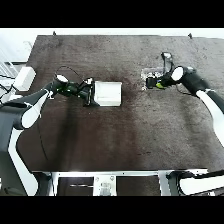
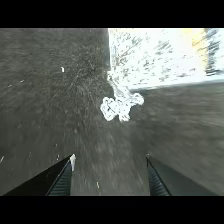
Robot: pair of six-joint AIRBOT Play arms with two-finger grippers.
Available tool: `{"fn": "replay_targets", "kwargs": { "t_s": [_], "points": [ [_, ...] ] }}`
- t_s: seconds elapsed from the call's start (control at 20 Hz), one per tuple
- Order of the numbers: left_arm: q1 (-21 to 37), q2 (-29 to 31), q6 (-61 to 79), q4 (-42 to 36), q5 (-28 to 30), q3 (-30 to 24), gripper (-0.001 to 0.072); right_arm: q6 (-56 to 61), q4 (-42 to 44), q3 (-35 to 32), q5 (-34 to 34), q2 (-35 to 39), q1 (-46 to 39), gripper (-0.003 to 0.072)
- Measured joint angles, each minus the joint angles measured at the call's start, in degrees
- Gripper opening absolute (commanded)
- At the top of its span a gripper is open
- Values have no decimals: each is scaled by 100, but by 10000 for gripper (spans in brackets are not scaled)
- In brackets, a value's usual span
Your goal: Fold the box and place the chain.
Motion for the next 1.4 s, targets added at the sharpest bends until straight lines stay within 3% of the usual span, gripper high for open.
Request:
{"fn": "replay_targets", "kwargs": {
  "t_s": [0.25,0.3,0.4,0.5,0.55,0.6,0.9,1.4],
  "points": [
    [0,0,0,0,0,0,588,39,245,496,-343,-970,-26,535],
    [0,0,0,0,-2,0,588,39,262,584,-369,-1088,-28,496],
    [0,0,0,0,-2,0,588,42,293,737,-407,-1292,-42,400],
    [0,0,0,0,-2,0,588,44,308,844,-444,-1436,-55,134],
    [0,0,0,0,-2,0,588,46,293,881,-448,-1488,-66,46],
    [0,0,0,0,-2,0,588,52,282,907,-455,-1515,-63,9],
    [0,0,0,0,-2,0,589,-188,229,957,59,-929,4,8],
    [0,0,0,0,-2,0,588,-525,214,964,730,1860,822,6]
  ]
}}
